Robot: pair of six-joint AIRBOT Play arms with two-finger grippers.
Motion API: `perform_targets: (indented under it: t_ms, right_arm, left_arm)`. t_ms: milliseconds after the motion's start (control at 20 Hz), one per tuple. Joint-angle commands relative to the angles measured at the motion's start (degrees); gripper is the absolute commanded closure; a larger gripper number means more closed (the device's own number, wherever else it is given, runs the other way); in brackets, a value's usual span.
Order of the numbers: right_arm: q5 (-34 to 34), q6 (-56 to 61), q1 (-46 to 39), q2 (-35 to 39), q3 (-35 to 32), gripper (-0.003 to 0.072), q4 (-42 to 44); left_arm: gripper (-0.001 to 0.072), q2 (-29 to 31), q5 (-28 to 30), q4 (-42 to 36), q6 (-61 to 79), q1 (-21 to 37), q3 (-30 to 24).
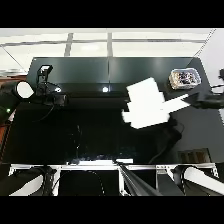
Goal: Fold the box and place the chain.
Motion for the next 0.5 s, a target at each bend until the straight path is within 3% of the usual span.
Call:
perform_targets:
  t_ms: [0,100,250,450]
  right_arm:
    - [-11.19,-7.17,9.86,10.34,-16.31,0.0664,15.61]
    - [-18.34,-9.20,17.22,14.32,-23.21,0.0664,19.67]
    - [-28.15,-12.28,28.09,16.57,-29.86,0.0664,23.63]
    - [-35.50,-12.83,34.91,16.57,-30.88,0.0664,23.47]
  left_arm:
    - [0.0000,-0.04,2.56,-4.94,0.04,-0.02,-1.60]
    - [-0.0001,-0.59,4.00,-9.94,1.16,-0.02,-1.97]
    - [0.0000,-3.21,3.58,-25.97,14.45,0.13,-1.84]
    - [-0.0001,-11.54,-5.18,-46.84,27.87,3.15,-0.09]
